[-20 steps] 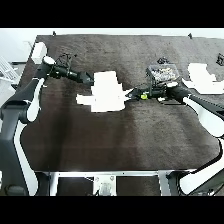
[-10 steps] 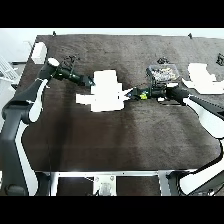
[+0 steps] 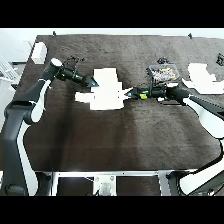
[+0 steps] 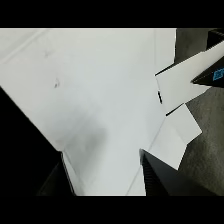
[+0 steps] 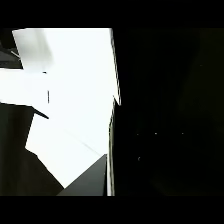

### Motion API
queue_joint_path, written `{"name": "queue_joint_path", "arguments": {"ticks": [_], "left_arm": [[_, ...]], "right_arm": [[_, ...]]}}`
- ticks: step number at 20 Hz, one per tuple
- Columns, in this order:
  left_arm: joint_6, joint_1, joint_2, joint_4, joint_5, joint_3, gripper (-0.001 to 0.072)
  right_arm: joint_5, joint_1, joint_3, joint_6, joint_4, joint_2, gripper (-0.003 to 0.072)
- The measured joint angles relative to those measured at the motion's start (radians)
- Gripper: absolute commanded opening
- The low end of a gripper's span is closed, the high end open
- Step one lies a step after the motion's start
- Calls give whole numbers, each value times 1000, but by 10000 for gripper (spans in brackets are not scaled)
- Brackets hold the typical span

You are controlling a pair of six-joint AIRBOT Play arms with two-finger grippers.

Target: Fold the box and place the chain.

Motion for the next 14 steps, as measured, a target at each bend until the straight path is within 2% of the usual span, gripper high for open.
{"name": "queue_joint_path", "arguments": {"ticks": [2,4,5,13,14], "left_arm": [[3,-4,-4,-7,4,0,512],[8,-7,-7,-11,5,0,380],[11,-7,-8,-12,8,0,355],[51,-8,-10,-16,8,0,343],[57,-8,-10,-16,8,0,206]], "right_arm": [[2,0,0,0,1,0,10],[5,0,0,-2,3,0,10],[4,0,0,-2,3,0,10],[5,0,0,-4,0,0,10],[5,0,-1,-4,-2,0,10]]}}
